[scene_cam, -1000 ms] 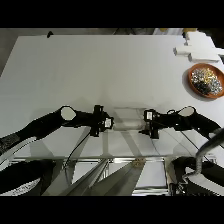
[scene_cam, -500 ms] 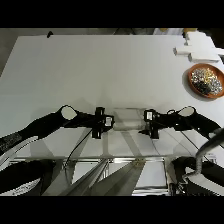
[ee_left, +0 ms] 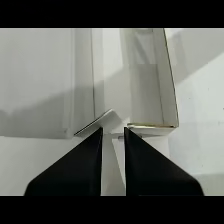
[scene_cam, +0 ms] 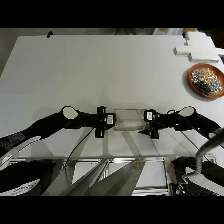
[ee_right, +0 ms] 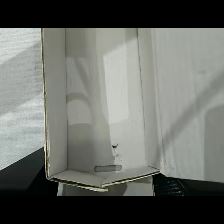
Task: Fold the box and place the chain.
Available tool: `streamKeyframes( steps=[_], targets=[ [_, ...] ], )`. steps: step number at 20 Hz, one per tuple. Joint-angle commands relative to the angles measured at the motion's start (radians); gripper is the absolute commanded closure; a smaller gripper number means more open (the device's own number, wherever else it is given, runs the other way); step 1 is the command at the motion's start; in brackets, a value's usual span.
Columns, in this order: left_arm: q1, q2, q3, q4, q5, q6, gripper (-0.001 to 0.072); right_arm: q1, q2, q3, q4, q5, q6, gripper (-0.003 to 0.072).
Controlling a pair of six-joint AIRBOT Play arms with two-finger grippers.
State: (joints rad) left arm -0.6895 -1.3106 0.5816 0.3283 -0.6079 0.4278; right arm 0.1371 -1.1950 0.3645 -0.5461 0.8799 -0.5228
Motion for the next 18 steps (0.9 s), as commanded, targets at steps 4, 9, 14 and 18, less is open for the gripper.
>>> streamKeyframes(
  steps=[4, 9, 14, 18],
  targets=[
    [-0.023, -0.017, 0.001, -0.076, 0.019, 0.047, 0.0554, 0.001, 0.0, 0.0, 0.001, -0.001, 0.001, 0.0273],
    [-0.054, -0.028, 0.0, -0.111, 0.051, 0.047, 0.0273, 0.001, 0.0, 0.0, 0.001, -0.001, 0.001, 0.0273],
    [-0.049, 0.008, 0.0, -0.019, 0.062, -0.058, 0.0388, 0.001, 0.0, 0.0, 0.001, -0.001, 0.001, 0.0273],
    [0.003, 0.174, 0.001, 0.291, 0.058, -0.528, 0.0527, 0.001, 0.0, 0.0, 0.001, -0.001, 0.001, 0.0273]
  ],
)
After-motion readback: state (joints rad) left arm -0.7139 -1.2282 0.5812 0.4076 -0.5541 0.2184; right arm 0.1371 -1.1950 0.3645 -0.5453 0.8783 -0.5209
